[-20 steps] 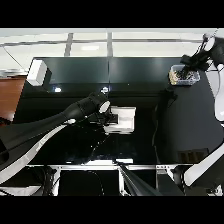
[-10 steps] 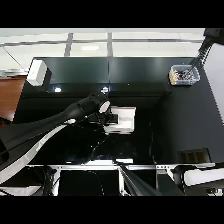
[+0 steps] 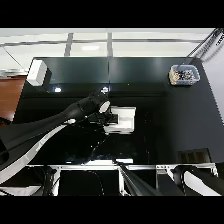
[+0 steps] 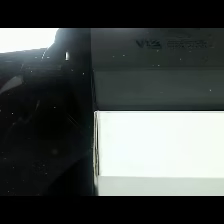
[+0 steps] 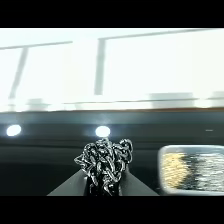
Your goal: Fold the box and place the chain.
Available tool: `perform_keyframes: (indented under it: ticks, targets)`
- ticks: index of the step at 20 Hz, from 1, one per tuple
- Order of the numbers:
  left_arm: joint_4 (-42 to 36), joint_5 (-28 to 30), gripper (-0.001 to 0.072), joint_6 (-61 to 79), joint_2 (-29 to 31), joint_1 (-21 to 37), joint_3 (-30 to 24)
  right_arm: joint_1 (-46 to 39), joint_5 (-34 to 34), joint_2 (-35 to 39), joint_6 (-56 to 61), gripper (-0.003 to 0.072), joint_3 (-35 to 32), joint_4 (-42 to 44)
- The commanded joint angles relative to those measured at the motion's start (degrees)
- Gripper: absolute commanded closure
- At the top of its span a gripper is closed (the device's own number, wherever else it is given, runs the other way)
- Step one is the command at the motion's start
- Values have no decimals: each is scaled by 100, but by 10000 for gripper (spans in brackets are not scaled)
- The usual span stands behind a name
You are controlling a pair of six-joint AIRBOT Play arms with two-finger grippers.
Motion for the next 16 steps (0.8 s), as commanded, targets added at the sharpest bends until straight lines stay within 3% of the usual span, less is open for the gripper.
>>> perform_keyframes:
  ticks: [1, 7, 12, 16]
  targets:
    - [2, 0, 684, 4, 0, 2, 0, 527, 557, 817, -50, 673, -254, 173]
    - [2, 2, 684, 4, 0, 2, 0, 1414, 2741, 1158, -44, 672, -254, 304]
    - [2, 2, 684, 4, 0, 2, 0, 1895, 2822, 1158, -42, 672, -715, 1071]
    - [2, 2, 684, 4, 0, 2, 0, 2188, 2111, 1156, -50, 672, -1738, 1298]
